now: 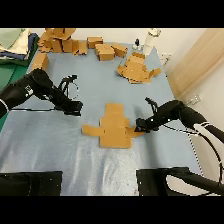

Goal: Fold the box.

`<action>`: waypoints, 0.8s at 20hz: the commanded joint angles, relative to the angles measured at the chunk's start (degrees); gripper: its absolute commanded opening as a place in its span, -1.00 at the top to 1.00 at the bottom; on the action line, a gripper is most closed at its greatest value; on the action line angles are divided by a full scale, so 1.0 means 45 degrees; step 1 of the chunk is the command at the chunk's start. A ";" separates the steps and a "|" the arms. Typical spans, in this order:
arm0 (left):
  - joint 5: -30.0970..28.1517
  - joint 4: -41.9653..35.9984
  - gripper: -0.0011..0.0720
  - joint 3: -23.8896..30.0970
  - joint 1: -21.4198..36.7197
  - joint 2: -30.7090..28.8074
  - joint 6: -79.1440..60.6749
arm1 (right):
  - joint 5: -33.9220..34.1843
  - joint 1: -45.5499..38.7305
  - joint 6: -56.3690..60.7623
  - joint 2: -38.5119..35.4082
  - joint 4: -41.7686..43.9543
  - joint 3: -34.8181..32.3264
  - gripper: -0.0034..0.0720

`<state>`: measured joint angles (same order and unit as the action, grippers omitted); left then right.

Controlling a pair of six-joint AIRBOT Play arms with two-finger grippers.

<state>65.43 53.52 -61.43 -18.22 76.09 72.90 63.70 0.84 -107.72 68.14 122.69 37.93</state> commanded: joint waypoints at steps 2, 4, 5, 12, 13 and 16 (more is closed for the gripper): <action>0.0102 -0.0699 0.94 -0.0010 -0.0005 -0.0005 0.0049 | -0.1282 0.1209 -0.1603 -0.0005 0.1413 0.0029 0.91; 0.0374 -0.1758 0.94 -0.0015 0.0015 -0.0005 -0.0034 | -0.1535 0.1617 -0.1778 -0.0457 0.1452 -0.0010 0.91; 0.0792 -0.2011 0.94 -0.0112 0.0053 0.0000 -0.0277 | -0.1511 0.1792 -0.1865 -0.0748 0.1438 -0.0107 0.91; 0.2205 -0.1899 -0.50 -0.0461 0.0957 0.0102 -0.0510 | -0.3526 0.3463 -0.2623 -0.3453 0.1982 -0.2506 0.91; 0.2123 -0.1889 -0.50 -0.0461 0.1083 0.0199 -0.0573 | -0.4017 0.3740 -0.2569 -0.3857 0.2098 -0.2909 0.91; 0.2137 -0.1904 -0.50 -0.0461 0.1462 0.0806 -0.0578 | -0.4483 0.4138 -0.2259 -0.4668 0.2089 -0.3730 0.91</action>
